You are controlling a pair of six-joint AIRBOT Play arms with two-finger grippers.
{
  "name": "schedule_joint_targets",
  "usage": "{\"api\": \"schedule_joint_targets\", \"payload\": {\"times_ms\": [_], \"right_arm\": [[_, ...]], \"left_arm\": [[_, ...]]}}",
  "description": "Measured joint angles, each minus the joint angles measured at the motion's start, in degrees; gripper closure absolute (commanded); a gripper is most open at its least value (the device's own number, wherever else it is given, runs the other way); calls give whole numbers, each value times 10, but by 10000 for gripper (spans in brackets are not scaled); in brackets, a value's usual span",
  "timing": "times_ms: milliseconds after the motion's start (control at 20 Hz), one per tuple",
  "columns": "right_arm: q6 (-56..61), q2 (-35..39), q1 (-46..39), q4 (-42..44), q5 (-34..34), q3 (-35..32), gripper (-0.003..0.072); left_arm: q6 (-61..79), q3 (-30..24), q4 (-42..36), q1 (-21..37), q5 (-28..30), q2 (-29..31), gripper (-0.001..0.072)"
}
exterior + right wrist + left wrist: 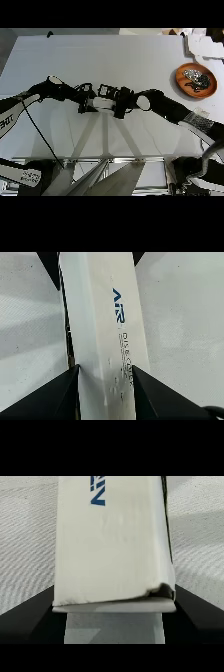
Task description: Fold the box and place the chain.
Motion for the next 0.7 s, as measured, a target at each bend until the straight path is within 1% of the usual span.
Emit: {"api": "schedule_joint_targets", "payload": {"times_ms": [150, 250, 300, 350, 400, 500, 600, 700], "right_arm": [[1, 0, 0, 0, -11, -6, 360], [1, 0, 1, 0, -30, -18, 342], [1, 0, 2, 0, -36, -24, 307], [1, 0, 3, 0, -41, -29, 212], [1, 0, 4, 0, -43, -32, 180], [2, 0, 4, -2, -48, -36, 180], [2, 0, 5, -2, -51, -38, 154], [2, 1, 5, -2, -52, -40, 152]], "left_arm": [[0, 0, 0, 0, 0, 0, 371], [0, 0, 0, 0, 0, 0, 371], [0, 0, 0, 0, 0, 0, 371], [0, 0, 0, 0, 0, 0, 371], [0, 0, 0, 0, 0, 0, 371], [0, 0, 0, 0, 0, 0, 371], [0, 0, 0, 0, 0, 0, 371], [0, 0, 0, 0, 0, 0, 371]]}}
